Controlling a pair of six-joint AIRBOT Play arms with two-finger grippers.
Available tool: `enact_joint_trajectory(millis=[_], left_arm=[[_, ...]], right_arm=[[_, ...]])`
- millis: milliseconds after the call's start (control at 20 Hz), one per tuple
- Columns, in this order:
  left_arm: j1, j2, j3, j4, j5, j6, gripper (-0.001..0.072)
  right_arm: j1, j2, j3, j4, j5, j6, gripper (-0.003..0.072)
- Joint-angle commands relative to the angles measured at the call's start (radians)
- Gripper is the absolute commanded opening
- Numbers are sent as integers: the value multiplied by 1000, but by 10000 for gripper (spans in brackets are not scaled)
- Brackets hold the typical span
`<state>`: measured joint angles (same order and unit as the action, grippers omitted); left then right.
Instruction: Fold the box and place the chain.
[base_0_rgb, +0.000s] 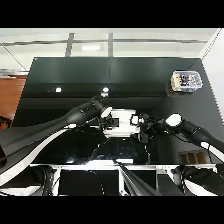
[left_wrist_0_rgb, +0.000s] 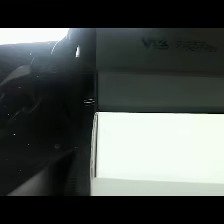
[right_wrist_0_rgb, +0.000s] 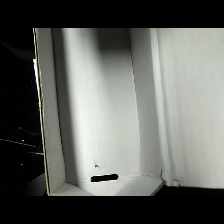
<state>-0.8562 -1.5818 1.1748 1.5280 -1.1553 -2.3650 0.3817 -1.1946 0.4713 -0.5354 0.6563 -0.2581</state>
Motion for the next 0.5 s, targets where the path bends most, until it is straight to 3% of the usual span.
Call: enact_joint_trajectory(millis=[0, 50, 350, 400, 450], left_arm=[[0, 0, 1, -1, 3, 1, 74], [0, 0, 1, -3, 6, 1, 33], [0, 0, 1, -3, 5, 1, 30], [0, 0, 1, -2, 6, 1, 29], [0, 0, 1, -2, 5, 1, 29]], right_arm=[[1, -1, 0, 0, 1, 0, 10], [1, -1, 0, 0, 1, 0, 10], [1, -1, 0, 0, 2, 0, 11], [1, -1, 0, 1, 1, 2, 39], [1, 0, 0, 1, -7, 16, 194]])
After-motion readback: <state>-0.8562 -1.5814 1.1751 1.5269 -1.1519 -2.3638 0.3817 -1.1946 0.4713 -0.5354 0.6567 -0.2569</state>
